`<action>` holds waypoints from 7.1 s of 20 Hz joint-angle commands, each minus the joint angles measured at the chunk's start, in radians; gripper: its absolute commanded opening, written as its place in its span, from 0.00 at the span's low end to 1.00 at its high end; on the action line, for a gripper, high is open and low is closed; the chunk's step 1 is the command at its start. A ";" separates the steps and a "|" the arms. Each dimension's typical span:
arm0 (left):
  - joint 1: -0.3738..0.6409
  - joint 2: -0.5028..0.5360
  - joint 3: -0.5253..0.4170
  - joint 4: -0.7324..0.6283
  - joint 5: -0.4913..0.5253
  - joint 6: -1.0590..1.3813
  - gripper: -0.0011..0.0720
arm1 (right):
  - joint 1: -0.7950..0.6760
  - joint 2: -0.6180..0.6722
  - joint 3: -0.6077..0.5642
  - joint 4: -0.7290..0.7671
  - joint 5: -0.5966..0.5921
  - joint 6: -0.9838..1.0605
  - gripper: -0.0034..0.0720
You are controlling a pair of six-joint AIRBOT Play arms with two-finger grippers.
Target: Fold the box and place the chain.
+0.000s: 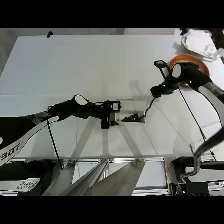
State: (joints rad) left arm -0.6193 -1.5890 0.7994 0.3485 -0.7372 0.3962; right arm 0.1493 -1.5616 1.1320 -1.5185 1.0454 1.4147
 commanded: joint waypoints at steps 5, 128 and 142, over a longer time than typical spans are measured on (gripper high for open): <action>0.001 0.001 0.000 0.000 0.000 0.000 0.44 | 0.013 -0.036 0.008 -0.042 0.017 0.079 0.57; 0.001 0.001 0.000 0.000 0.000 0.000 0.44 | 0.142 0.385 -0.236 0.523 0.138 -0.978 0.56; 0.001 0.001 0.000 0.000 0.000 0.000 0.44 | 0.225 0.384 -0.249 0.502 0.048 -0.978 0.52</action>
State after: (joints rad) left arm -0.6193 -1.5890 0.7994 0.3489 -0.7372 0.3962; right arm 0.3428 -1.1774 0.8845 -1.0130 1.1336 0.4362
